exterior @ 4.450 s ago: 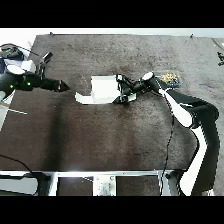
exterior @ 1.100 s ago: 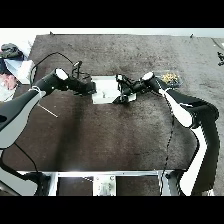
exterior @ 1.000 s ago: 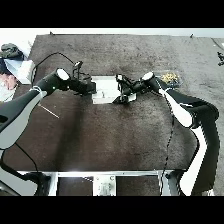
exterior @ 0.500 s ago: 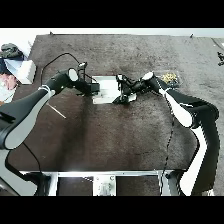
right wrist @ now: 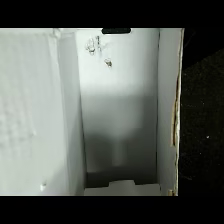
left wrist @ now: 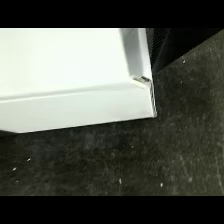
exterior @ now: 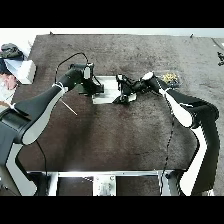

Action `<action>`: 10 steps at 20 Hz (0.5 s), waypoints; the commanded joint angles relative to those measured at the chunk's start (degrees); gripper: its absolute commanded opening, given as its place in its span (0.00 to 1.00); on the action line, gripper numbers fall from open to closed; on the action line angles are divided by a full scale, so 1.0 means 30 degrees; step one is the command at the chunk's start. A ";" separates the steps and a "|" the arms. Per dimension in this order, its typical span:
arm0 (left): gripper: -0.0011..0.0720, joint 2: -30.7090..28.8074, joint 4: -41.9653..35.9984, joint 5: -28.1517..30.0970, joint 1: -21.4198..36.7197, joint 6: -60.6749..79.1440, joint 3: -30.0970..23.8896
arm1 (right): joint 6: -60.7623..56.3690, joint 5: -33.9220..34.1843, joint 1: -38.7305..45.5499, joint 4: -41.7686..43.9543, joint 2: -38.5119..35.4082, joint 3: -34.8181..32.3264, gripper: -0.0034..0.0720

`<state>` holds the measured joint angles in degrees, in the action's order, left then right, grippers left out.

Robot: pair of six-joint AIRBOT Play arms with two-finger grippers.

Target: Fold the box and place the chain.

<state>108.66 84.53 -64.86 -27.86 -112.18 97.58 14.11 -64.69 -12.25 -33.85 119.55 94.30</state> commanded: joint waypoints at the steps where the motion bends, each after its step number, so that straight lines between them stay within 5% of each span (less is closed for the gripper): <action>1: 0.42 0.0175 0.1195 -0.0546 -0.0109 -0.0714 0.0291 | 0.0007 -0.0007 -0.0022 0.0000 0.0015 -0.0007 0.67; 10: 0.42 0.1071 0.2965 -0.0794 -0.0328 -0.1698 0.1086 | 0.0000 -0.0015 -0.0022 0.0000 0.0015 -0.0007 0.67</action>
<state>111.11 91.00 -67.11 -28.49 -116.16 100.03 14.11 -64.71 -12.27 -33.85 119.57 94.30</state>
